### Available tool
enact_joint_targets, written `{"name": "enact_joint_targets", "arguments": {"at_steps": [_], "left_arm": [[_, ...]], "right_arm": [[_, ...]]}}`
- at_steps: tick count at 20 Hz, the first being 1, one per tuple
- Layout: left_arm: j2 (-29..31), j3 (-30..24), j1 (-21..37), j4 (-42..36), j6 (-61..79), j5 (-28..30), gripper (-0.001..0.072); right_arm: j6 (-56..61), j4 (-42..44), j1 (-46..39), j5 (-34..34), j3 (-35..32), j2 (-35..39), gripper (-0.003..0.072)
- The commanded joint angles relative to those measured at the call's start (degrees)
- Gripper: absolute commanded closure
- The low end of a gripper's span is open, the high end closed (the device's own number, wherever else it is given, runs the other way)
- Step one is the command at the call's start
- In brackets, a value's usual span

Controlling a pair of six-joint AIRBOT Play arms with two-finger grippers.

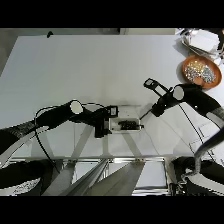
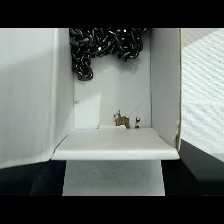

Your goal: Fold the box and place the chain.

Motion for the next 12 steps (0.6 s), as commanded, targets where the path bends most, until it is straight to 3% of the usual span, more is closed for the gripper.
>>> {"name": "enact_joint_targets", "arguments": {"at_steps": [1,8,11,12], "left_arm": [[0.04,0.00,0.00,0.00,0.02,0.02,0.0423],[0.04,0.00,0.00,0.00,0.02,0.00,0.0423],[0.04,0.00,0.00,0.00,0.02,0.00,0.0423],[0.04,0.00,0.00,0.00,0.02,0.00,0.0423]], "right_arm": [[1.73,-0.28,0.66,0.48,-0.02,-1.25,0.0409],[2.58,1.01,0.66,0.35,-0.02,-2.60,0.0473],[3.80,1.01,0.66,0.35,0.00,-3.80,0.0658],[3.80,0.98,0.63,0.50,0.04,-3.67,0.0671]]}}
